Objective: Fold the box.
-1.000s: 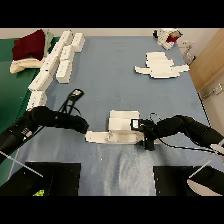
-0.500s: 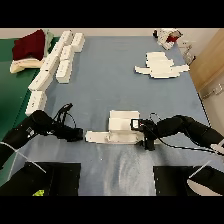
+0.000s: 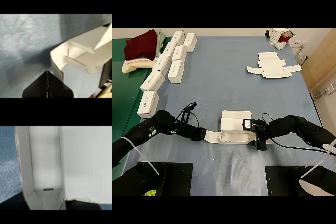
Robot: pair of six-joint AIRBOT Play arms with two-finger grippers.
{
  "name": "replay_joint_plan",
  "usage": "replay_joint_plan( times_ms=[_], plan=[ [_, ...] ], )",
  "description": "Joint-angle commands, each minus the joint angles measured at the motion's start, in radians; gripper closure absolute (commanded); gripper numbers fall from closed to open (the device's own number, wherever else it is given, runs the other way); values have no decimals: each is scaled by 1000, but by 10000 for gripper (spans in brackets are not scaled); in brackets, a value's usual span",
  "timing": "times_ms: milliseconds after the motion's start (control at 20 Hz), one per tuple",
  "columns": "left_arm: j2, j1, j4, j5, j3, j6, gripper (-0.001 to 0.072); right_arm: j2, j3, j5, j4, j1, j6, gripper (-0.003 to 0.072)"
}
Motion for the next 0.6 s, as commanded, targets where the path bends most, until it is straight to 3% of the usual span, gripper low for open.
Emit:
replay_joint_plan(
  times_ms=[0, 250, 300, 350, 400, 550],
  plan=[
    [-3, -12, -115, -35, 18, 80, 694, 1, 0, 0, 0, 0, 0, 129],
    [-4, -12, -200, -90, 18, 174, 689, 1, 0, 0, 0, 0, 0, 129],
    [-4, -12, -202, -89, 18, 180, 494, 1, 0, 0, 0, 0, 0, 129],
    [-4, -12, -205, -90, 18, 184, 218, 1, 0, 0, 0, 0, 0, 129],
    [-4, -12, -210, -90, 18, 184, 146, 1, 0, 0, 0, 0, 0, 129],
    [-4, -12, -235, -88, 18, 184, 146, 1, 0, 0, 0, 0, 0, 129]
  ],
)
